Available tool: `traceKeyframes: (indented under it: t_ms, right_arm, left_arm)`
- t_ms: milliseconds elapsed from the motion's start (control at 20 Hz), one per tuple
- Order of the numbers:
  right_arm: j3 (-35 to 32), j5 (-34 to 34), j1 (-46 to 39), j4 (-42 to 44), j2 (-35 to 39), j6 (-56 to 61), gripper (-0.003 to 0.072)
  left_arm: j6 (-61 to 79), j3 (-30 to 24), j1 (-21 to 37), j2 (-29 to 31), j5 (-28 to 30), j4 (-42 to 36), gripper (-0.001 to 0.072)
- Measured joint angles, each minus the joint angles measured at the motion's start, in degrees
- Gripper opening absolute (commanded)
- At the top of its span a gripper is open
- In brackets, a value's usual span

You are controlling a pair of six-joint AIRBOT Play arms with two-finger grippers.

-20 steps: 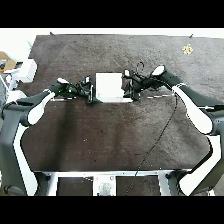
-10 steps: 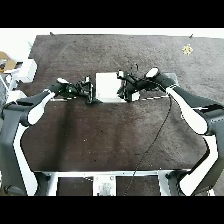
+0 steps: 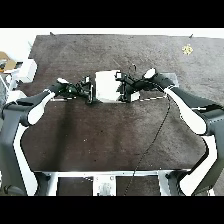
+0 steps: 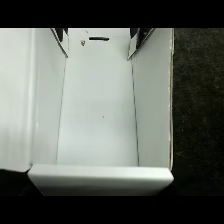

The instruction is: Fold the box and place the chain.

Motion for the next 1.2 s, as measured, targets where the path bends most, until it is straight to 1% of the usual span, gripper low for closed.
traceKeyframes:
  t_ms: [50, 100, 200, 250, 300, 350, 400, 500, 650, 800, 950, 1100, 1200]
  right_arm:
    - [0.0, -0.04, 0.0, -0.09, 0.0, -0.13, 0.0678]
    - [0.0, -0.07, 0.0, -0.13, 0.0, -0.17, 0.0613]
    - [0.0, -0.35, 0.02, -0.79, 0.15, -0.26, 0.0441]
    - [0.0, -0.35, 0.04, -1.68, 0.31, 0.37, 0.03]
    - [-0.02, -0.37, 0.02, -2.67, 0.63, 1.64, 0.0228]
    - [-0.02, -0.33, 0.0, -3.93, 1.09, 3.34, 0.0115]
    - [-0.02, -0.11, 0.02, -5.66, 1.7, 6.01, 0.0036]
    - [0.0, 0.9, 0.04, -10.62, 3.43, 14.05, 0.003]
    - [0.0, 2.8, -0.5, -18.69, 6.95, 30.73, 0.003]
    - [0.02, 4.09, -2.97, -23.45, 10.16, 44.7, 0.003]
    - [-0.04, 5.25, -7.26, -24.41, 11.47, 55.65, 0.0029]
    - [-0.52, 6.01, -11.98, -21.05, 11.93, 62.12, 0.0029]
    - [-2.23, 5.84, -14.36, -17.97, 12.04, 64.48, 0.0029]
  left_arm:
    - [-0.02, 0.0, 0.0, 0.0, 0.0, 0.0, 0.0292]
    - [-0.02, 0.0, 0.0, 0.0, 0.0, -0.02, 0.0292]
    - [-0.11, 0.0, 0.0, -0.02, 0.02, -0.02, 0.0292]
    - [-0.11, 0.0, 0.0, -0.02, 0.0, -0.07, 0.0292]
    - [-0.09, 0.0, 0.0, -0.02, 0.02, -0.07, 0.0292]
    - [-0.09, 0.0, 0.0, -0.02, 0.0, -0.07, 0.0293]
    - [-0.09, 0.0, 0.0, -0.02, 0.02, -0.07, 0.0292]
    - [-0.09, 0.0, 0.0, -0.02, 0.02, -0.07, 0.0292]
    - [-0.09, 0.0, 0.0, -0.02, 0.02, -0.04, 0.0292]
    - [-0.07, 0.0, 0.0, -0.02, 0.0, -0.04, 0.0292]
    - [-0.07, 0.0, 0.0, -0.02, 0.0, -0.07, 0.0293]
    - [-0.07, 0.0, 0.0, -0.02, 0.02, -0.07, 0.0292]
    - [-0.07, 0.0, 0.0, -0.02, 0.02, -0.07, 0.0293]
